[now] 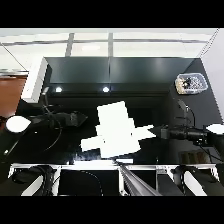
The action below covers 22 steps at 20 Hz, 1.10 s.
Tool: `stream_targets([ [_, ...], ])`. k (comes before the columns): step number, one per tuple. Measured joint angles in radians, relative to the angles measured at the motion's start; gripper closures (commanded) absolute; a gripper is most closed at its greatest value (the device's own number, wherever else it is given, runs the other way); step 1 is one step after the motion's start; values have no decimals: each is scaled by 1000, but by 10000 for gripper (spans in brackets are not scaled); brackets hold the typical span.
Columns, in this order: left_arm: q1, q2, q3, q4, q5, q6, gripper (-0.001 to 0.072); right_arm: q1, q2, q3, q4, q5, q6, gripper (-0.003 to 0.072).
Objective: Fold the box and place the chain.
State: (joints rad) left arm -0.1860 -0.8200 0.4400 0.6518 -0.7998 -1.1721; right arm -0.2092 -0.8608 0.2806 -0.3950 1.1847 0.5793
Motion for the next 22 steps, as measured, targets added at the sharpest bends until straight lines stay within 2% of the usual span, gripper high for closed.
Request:
stream_targets([
  [4, -2, -238, 28, -208, -111, 148, -3, 40, 8, -7, 24, -18, -6, 679],
  [9, -5, -494, 113, -293, -288, 296, -2, 53, 10, -9, 33, -25, -8, 679],
  [14, -10, -657, 186, -370, -426, 482, 10, 56, 10, -9, 48, -20, -7, 679],
  [16, -22, -711, 229, -366, -509, 534, 70, 56, 10, -9, 50, -17, -7, 679],
  [17, -33, -735, 253, -344, -547, 551, 150, 56, 10, -9, 51, -15, -7, 678],
  [21, -71, -784, 333, -263, -605, 588, 350, 56, 10, -9, 53, -13, -1, 678],
  [22, -73, -791, 349, -246, -614, 593, 361, 56, 10, -9, 54, -13, 2, 678],
])
